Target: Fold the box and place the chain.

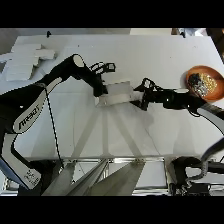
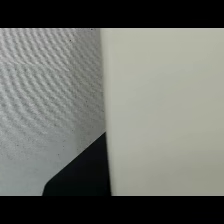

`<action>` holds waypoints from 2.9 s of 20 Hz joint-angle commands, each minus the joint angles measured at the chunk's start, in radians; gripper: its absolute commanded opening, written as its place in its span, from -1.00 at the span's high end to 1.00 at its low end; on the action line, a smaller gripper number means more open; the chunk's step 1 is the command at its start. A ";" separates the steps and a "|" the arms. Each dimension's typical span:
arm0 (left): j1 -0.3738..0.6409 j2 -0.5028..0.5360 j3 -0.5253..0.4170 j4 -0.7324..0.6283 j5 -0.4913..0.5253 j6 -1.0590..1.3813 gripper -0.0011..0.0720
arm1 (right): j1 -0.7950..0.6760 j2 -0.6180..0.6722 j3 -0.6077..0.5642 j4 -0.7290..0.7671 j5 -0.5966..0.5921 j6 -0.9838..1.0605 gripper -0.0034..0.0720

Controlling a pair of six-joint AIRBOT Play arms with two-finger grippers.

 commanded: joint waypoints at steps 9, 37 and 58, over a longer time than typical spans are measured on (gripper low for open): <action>0.000 0.000 0.000 0.000 0.000 0.001 0.93 | -0.002 0.039 0.010 -0.127 -0.011 0.163 -0.92; 0.000 0.000 0.000 0.000 0.000 0.001 0.93 | -0.002 -0.113 0.251 -0.235 0.101 0.198 -0.92; 0.000 0.000 0.000 0.000 0.000 0.001 0.93 | -0.039 -0.262 0.449 -0.345 0.340 0.227 -0.92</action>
